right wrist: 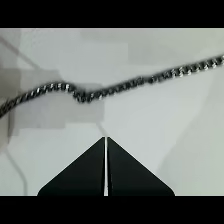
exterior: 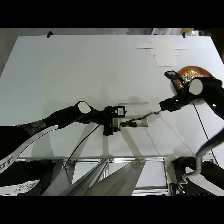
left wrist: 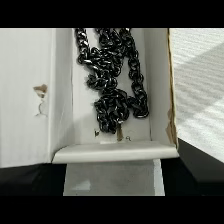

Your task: Fold the box and place the chain.

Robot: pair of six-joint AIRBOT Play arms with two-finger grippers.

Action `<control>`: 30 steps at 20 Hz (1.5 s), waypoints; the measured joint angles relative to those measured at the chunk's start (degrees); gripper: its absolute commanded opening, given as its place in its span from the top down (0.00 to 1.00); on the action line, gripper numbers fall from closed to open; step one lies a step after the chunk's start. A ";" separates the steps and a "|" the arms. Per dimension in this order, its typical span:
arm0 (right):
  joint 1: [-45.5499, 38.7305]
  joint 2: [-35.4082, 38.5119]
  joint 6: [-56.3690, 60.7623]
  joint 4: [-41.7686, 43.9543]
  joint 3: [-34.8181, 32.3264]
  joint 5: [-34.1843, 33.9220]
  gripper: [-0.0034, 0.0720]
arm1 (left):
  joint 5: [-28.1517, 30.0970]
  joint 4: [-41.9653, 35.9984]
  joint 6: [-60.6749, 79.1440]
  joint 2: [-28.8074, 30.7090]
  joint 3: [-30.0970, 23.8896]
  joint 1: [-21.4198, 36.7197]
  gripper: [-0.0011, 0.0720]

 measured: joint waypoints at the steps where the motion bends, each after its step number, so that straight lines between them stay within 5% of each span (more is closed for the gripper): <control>1: 0.02 2.21 0.00 0.74 0.02 -0.07 0.93 | 0.00 0.00 -0.02 0.00 0.00 0.00 0.62; 6: 0.04 6.95 1.01 1.97 -0.68 -0.92 0.52 | 0.00 0.00 -0.02 0.00 0.00 0.00 0.62; 18: 0.02 -6.49 5.16 2.51 -3.37 -9.31 0.55 | 0.00 0.00 0.00 0.00 0.00 0.00 0.62; 30: 5.86 -11.76 -3.37 0.63 -3.43 -11.37 0.67 | 0.00 0.00 -0.02 0.00 0.00 0.00 0.62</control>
